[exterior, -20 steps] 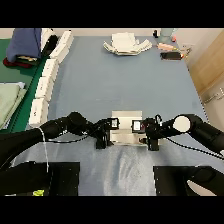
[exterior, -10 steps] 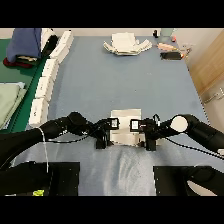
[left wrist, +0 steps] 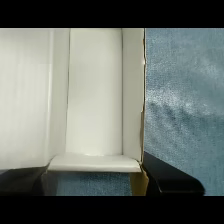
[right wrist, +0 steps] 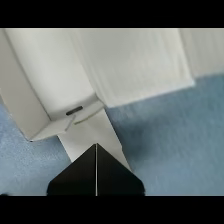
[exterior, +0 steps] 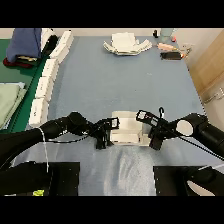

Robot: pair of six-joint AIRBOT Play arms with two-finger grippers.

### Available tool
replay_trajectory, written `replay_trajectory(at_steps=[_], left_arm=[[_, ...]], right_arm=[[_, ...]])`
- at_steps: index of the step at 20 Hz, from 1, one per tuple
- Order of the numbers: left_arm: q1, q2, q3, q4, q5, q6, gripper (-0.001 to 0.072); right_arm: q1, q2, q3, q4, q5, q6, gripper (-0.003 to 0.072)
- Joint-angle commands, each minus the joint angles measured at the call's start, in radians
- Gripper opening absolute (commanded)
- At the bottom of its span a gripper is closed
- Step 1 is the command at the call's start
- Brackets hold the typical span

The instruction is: Fold the box.

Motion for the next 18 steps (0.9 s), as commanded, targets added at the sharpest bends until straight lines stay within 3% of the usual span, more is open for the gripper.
replay_trajectory(at_steps=[1, 4, 8, 13, 18], left_arm=[[0.0, 0.0, 0.0, 0.002, 0.0, 0.002, 0.0477], [0.0, 0.0, 0.0, 0.002, 0.0, 0.002, 0.0477], [0.0, 0.0, 0.0, 0.002, 0.0, 0.002, 0.0477], [0.0, 0.0, 0.0, 0.002, 0.0, 0.002, 0.0477], [0.0, 0.0, 0.0, 0.002, 0.001, 0.002, 0.0477]], right_arm=[[-0.012, 0.037, 0.036, -0.245, 0.09, 0.507, 0.0003], [-0.069, 0.048, 0.077, -0.406, 0.19, 0.808, 0.0003], [-0.217, 0.046, 0.076, -0.378, 0.26, 0.911, 0.0003], [-0.383, 0.039, 0.019, -0.089, 0.235, 0.855, 0.0001], [-0.458, 0.015, -0.067, 0.228, 0.185, 0.695, 0.0001]])
